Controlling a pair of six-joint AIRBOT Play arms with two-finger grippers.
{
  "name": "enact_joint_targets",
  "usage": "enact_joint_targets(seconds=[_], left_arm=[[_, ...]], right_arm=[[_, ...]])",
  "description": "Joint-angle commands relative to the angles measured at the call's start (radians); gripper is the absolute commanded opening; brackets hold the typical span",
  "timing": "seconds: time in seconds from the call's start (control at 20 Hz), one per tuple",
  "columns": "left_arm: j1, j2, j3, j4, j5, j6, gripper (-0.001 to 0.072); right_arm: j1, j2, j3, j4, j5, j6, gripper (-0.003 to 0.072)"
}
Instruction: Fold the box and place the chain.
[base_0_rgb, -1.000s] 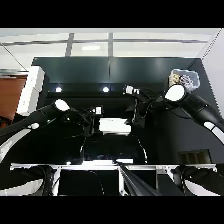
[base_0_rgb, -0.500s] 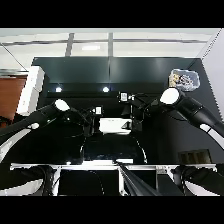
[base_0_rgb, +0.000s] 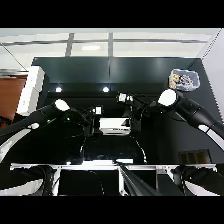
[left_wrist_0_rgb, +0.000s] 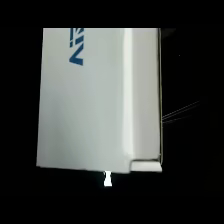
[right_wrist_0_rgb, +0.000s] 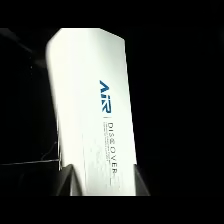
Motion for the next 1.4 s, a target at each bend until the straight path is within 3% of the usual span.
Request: enact_joint_targets(seconds=[0.0, 1.3, 1.35], left_arm=[[0.0, -0.001, 0.001, 0.001, -0.001, 0.002, 0.0332], [0.0, -0.001, 0.001, 0.001, 0.0, 0.002, 0.0333], [0.0, -0.001, 0.001, 0.001, -0.001, 0.002, 0.0333]], right_arm=[[0.003, -0.001, 0.0, -0.01, -0.022, 0.029, 0.0405], [0.005, -0.002, -0.01, -0.042, 0.028, 0.062, 0.0403], [0.005, -0.002, -0.011, -0.042, 0.031, 0.063, 0.0331]])
